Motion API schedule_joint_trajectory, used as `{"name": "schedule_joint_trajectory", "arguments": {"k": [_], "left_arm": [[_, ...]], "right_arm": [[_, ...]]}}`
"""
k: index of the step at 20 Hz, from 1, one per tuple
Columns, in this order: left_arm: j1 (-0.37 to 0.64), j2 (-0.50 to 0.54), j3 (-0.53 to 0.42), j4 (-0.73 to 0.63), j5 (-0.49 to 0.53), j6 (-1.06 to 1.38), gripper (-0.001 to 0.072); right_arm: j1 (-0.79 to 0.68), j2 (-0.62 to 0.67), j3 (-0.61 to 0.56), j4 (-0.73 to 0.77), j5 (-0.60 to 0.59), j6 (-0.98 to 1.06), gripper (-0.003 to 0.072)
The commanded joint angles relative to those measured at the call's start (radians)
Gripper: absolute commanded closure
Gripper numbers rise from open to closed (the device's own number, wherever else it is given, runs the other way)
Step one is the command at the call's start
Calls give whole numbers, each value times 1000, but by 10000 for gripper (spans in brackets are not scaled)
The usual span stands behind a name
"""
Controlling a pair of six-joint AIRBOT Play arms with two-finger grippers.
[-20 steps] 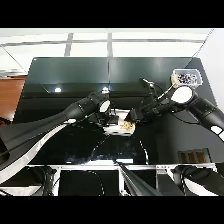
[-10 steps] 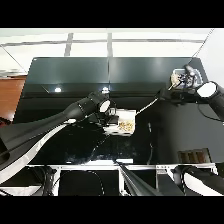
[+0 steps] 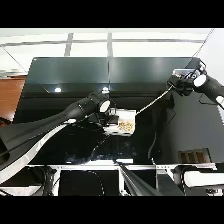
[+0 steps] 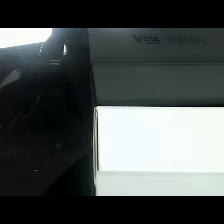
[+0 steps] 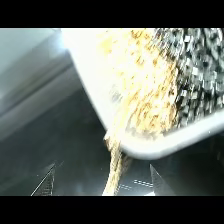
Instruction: Fold the box and place the chain.
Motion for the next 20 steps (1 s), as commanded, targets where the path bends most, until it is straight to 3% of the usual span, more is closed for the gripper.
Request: {"name": "schedule_joint_trajectory", "arguments": {"k": [1,2,3,4,8,11,14,17,20], "left_arm": [[0,0,0,4,2,0,679],[0,0,0,4,2,0,679],[0,0,0,4,2,0,679],[0,0,0,4,2,0,679],[0,0,0,4,2,0,680],[0,0,0,4,2,0,680],[0,0,0,4,2,0,679],[0,0,0,4,2,0,680],[0,0,0,4,2,0,679]], "right_arm": [[-3,-116,116,-2,32,20,104],[-3,-117,121,-3,31,20,280],[-4,-117,129,-3,58,16,565],[-6,-116,140,-3,106,14,670],[-6,-2,170,-2,390,-219,671],[-4,239,170,13,575,-349,671],[-3,519,170,37,667,-374,671],[-3,697,171,165,796,-396,671],[-3,798,171,360,870,-457,671]]}}
